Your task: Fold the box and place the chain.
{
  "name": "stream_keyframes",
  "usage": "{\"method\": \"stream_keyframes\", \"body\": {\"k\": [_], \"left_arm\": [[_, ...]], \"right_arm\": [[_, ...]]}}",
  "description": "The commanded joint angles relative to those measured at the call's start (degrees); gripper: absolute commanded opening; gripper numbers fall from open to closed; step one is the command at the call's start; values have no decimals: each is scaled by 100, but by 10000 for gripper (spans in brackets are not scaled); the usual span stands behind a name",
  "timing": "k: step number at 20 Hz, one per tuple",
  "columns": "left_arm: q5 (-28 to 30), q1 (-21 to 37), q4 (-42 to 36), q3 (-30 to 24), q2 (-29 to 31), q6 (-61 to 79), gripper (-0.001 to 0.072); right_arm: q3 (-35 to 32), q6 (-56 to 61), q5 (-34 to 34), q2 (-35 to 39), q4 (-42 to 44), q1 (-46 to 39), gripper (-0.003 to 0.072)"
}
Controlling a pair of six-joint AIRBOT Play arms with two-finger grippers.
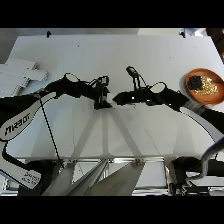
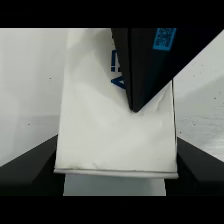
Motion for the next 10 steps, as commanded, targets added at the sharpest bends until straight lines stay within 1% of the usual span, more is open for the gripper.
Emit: {"method": "stream_keyframes", "body": {"k": [1, 4, 6, 8, 10], "left_arm": [[39, 7, 2, 4, 7, 17, 281], [37, 7, 2, 4, 7, 17, 281], [39, 7, 2, 4, 7, 17, 281], [39, 7, 2, 4, 7, 17, 281], [39, 7, 2, 4, 7, 17, 281]], "right_arm": [[22, -195, -389, 468, 96, -76, 8], [22, -352, -671, 1224, 31, -308, 8], [22, -313, -850, 1805, -264, -551, 8], [22, -87, -846, 2337, -802, -942, 8], [22, 695, -817, 2765, -1731, -1438, 8]]}}
